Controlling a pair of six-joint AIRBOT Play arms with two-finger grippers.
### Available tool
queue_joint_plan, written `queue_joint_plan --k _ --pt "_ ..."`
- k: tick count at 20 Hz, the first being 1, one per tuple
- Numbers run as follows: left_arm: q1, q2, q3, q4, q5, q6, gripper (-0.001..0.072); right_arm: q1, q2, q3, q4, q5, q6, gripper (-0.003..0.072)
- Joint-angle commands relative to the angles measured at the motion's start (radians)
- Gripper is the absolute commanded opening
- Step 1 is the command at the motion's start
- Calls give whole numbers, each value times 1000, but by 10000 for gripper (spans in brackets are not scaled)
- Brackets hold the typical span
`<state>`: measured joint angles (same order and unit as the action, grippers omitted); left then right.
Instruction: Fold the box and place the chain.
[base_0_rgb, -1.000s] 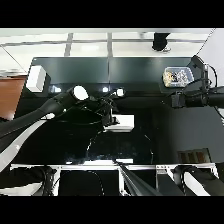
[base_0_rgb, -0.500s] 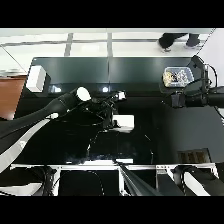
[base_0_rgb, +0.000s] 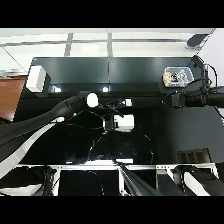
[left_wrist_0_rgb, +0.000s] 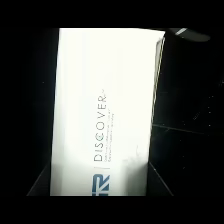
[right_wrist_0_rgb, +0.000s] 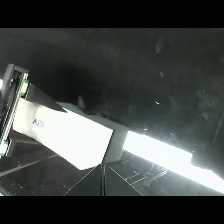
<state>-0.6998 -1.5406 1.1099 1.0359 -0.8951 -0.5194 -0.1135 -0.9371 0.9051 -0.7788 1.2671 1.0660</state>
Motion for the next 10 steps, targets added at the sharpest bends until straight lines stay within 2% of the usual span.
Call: queue_joint_plan --k 1,5,10 --pt "8 12 81 200 -111 -274 388 -1 1 0 8 8 4 16" --pt "151 111 117 299 -304 -471 388 -1 1 0 7 8 4 16" --pt "473 272 72 354 -507 -655 388 -1 1 0 7 8 3 16"
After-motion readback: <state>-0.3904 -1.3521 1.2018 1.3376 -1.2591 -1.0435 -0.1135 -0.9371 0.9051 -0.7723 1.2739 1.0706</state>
